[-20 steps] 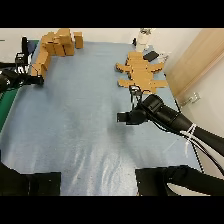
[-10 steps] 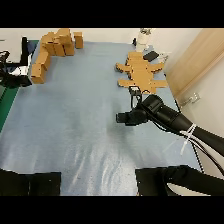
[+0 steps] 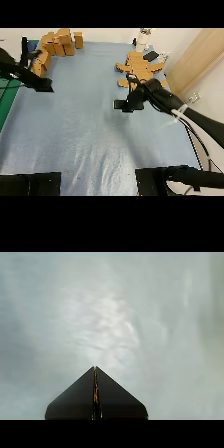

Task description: Fold the box.

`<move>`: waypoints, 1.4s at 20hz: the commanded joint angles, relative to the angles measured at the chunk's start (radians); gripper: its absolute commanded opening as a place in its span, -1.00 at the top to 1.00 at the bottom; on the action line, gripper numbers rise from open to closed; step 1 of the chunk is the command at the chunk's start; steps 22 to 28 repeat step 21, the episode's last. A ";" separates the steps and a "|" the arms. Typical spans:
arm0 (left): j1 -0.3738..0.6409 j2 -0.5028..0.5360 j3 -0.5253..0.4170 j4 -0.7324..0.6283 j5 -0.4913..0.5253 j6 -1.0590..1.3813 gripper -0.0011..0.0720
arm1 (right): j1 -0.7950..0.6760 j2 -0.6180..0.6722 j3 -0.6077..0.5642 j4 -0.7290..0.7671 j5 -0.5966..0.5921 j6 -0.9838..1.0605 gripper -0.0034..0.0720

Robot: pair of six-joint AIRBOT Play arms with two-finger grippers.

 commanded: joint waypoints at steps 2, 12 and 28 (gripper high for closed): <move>-0.257 0.135 -0.251 0.029 0.065 -0.109 0.96 | -0.040 -0.179 0.220 0.056 -0.124 -0.127 0.90; -0.471 0.142 -0.354 0.023 0.124 -0.193 0.94 | -0.036 -0.268 0.278 0.084 -0.199 -0.141 0.90; -0.470 0.142 -0.354 0.023 0.125 -0.193 0.94 | -0.037 -0.268 0.278 0.084 -0.200 -0.141 0.90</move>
